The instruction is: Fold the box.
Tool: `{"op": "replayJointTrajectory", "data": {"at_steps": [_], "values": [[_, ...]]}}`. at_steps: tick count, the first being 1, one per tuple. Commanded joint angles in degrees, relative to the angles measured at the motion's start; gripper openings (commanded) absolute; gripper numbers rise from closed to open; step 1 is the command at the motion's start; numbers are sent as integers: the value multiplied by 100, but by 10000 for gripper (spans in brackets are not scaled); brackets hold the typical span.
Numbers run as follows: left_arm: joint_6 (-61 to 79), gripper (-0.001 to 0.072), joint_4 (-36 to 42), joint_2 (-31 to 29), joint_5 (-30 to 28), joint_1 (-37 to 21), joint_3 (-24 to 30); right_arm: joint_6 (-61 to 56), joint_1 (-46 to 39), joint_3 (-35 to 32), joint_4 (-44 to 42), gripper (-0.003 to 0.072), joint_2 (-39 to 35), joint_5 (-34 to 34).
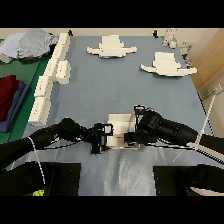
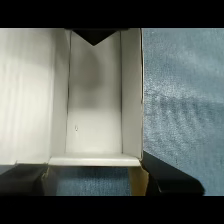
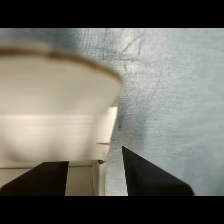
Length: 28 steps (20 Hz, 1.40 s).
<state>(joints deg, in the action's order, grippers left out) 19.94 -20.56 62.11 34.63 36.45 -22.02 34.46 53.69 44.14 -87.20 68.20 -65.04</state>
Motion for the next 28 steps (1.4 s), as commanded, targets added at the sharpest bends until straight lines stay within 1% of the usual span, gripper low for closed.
{"op": "replayJointTrajectory", "data": {"at_steps": [1, 3, 5, 7, 9, 11, 12, 13, 14, 15, 16, 17, 18, 20, 21, 22, 23, 24, 25, 26, 27, 28], "values": [[-4, 451, -2, 0, -4, 0, 0, 9, -4, 192, -70, 494, -9, -264], [-4, 451, -2, 0, -4, 0, 0, 131, -4, 634, -68, 494, -9, -804], [-4, 450, -2, 0, -4, 0, 0, 601, -4, 1163, -2, 494, -7, -1467], [-2, 451, -2, 0, -4, 0, 0, 824, -4, 1576, 400, 493, -7, -2033], [-2, 451, -4, 0, -4, 0, 0, 990, -7, 1827, 968, 493, -9, -2337], [-4, 451, -2, 0, -4, 0, 0, 1213, -15, 1930, 1305, 493, -9, -2551], [-4, 451, -2, 0, -4, 0, 0, 1425, -15, 1934, 1360, 442, -9, -2638], [-4, 450, -2, 0, -4, 0, 0, 1644, -15, 1934, 1405, 293, -9, -2747], [-4, 451, -4, 0, -4, 0, 0, 1823, -15, 1934, 1447, 181, -9, -2804], [-4, 451, -2, 0, -4, 0, 0, 2041, -35, 1934, 1543, 149, -11, -2811], [-4, 451, -2, 0, -4, 0, 0, 2267, -122, 1930, 1668, 149, -11, -2802], [-4, 451, -2, 0, -2, 0, 0, 2452, -291, 1906, 1823, 111, -11, -2796], [-2, 451, -2, 0, -2, 0, 0, 2555, -612, 1869, 1956, 11, -13, -2789], [-4, 451, -2, 0, -4, 0, 0, 2918, -1541, 1731, 1945, 10, -13, -2542], [-4, 451, -2, 0, -4, 0, 0, 3145, -2109, 1648, 1818, 6, -11, -2236], [-2, 451, -2, 0, -4, 0, 0, 3353, -2671, 1589, 1504, 2, -9, -1862], [-2, 451, -2, 0, -2, 0, 0, 3713, -3303, 1530, 872, 2, 2, -1379], [-4, 451, -2, 0, -4, 0, 0, 4192, -3875, 1467, 20, 2, 7, -905], [-2, 451, -4, 0, -4, 0, 0, 4769, -4409, 1379, -1021, 1, 20, -433], [-2, 451, -2, 0, -4, 0, 0, 5462, -4885, 1292, -2205, 2, 83, -109], [-2, 451, -2, 0, -2, 0, 0, 6067, -5237, 1233, -3147, 1, 201, -33], [-2, 451, -2, 0, -2, 0, 0, 6472, -5425, 1185, -3766, 1, 343, -83]]}}
